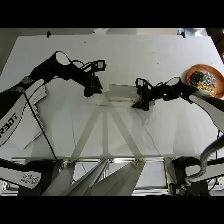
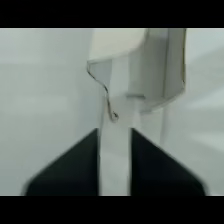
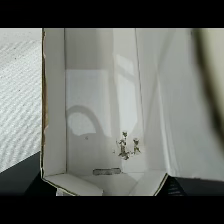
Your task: Fold the box and place the chain.
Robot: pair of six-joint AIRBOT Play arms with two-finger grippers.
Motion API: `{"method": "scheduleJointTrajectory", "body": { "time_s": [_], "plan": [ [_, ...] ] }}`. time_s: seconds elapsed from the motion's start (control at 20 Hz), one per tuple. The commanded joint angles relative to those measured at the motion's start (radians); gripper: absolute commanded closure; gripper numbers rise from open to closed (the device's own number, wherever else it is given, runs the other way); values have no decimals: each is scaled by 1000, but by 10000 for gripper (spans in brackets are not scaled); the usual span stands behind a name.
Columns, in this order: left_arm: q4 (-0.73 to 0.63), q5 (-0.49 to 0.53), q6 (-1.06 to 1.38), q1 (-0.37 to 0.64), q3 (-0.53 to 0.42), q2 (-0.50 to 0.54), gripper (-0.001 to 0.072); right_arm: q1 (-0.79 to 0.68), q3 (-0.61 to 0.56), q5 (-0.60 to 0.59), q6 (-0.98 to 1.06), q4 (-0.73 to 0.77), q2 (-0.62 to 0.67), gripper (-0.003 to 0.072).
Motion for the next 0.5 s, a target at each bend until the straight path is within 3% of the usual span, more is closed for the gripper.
{"method": "scheduleJointTrajectory", "body": {
  "time_s": [0.0, 0.1, 0.2, 0.3, 0.45],
  "plan": [
    [191, -160, -140, -52, 0, 51, 697, 0, 0, 1, 0, 0, 0, 179],
    [145, -189, -140, -116, 0, 55, 696, 0, 0, 1, 0, 0, 0, 179],
    [81, -111, -122, -180, 0, 54, 696, 0, 0, 0, 0, 0, 0, 179],
    [22, 68, -123, -220, 0, 54, 696, 0, 0, 1, 0, 0, 0, 179],
    [-59, 414, -222, -238, 0, 53, 697, 0, 0, 1, 0, 0, 0, 179]
  ]
}}
